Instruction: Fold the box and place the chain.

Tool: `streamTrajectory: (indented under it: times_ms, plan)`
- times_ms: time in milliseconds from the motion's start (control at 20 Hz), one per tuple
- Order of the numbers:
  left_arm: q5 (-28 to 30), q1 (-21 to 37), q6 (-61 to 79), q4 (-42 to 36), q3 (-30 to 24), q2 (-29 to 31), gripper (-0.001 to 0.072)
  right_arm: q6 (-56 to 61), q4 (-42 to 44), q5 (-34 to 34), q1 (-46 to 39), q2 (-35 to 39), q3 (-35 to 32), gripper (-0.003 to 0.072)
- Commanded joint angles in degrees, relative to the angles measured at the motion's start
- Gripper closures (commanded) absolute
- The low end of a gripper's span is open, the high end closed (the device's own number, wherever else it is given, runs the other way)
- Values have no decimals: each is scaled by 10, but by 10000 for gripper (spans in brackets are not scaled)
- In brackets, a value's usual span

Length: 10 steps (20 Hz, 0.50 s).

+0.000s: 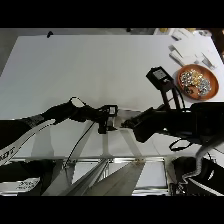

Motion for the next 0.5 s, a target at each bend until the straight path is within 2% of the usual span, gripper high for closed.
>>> streamTrajectory:
  times_ms: [0, 250, 300, 350, 400, 450]
  plan:
    - [0, 0, 0, 0, 0, 0, 568, 18, -18, -33, 31, -31, 0, 670]
    - [0, 0, 0, 0, 0, 0, 568, 18, -72, -30, 31, -120, 0, 660]
    - [0, 0, 0, 0, 0, 0, 568, 18, -77, -30, 30, -133, 0, 576]
    - [0, 0, 0, 0, 0, 0, 568, 18, -78, -31, 28, -143, 0, 449]
    - [0, 0, 0, 0, 0, 0, 568, 17, -78, -33, 23, -147, 1, 407]
    - [0, 0, 0, 0, 0, 0, 568, 15, -77, -35, 14, -145, 2, 407]
